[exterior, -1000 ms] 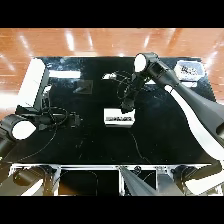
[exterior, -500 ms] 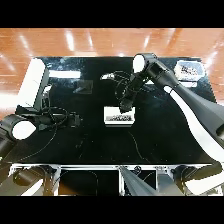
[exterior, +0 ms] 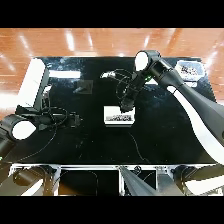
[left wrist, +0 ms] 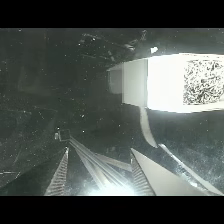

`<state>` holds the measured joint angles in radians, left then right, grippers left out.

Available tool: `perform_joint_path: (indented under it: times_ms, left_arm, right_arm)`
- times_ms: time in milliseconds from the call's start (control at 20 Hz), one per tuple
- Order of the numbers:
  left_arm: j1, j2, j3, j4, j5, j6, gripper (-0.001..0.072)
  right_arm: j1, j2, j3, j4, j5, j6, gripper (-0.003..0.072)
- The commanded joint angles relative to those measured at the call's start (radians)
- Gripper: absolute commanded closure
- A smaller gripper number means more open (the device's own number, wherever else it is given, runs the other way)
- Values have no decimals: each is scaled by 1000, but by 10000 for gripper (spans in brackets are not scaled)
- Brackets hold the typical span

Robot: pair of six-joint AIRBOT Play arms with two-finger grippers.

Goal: Fold the box and place the chain.

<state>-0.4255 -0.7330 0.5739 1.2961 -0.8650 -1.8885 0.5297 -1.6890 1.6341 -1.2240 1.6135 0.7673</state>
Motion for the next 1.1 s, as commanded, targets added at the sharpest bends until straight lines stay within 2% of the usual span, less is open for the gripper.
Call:
perform_joint_path:
  times_ms: [0,300,1050]
  left_arm:
    - [0,-1,0,0,0,0,202]
    - [0,-1,0,0,0,0,202]
    - [0,-1,0,-4,-1,0,202]
  right_arm:
    - [1,2,0,0,-7,2,216]
    - [0,2,0,0,-69,-6,215]
    - [0,-13,0,1,-64,-8,216]
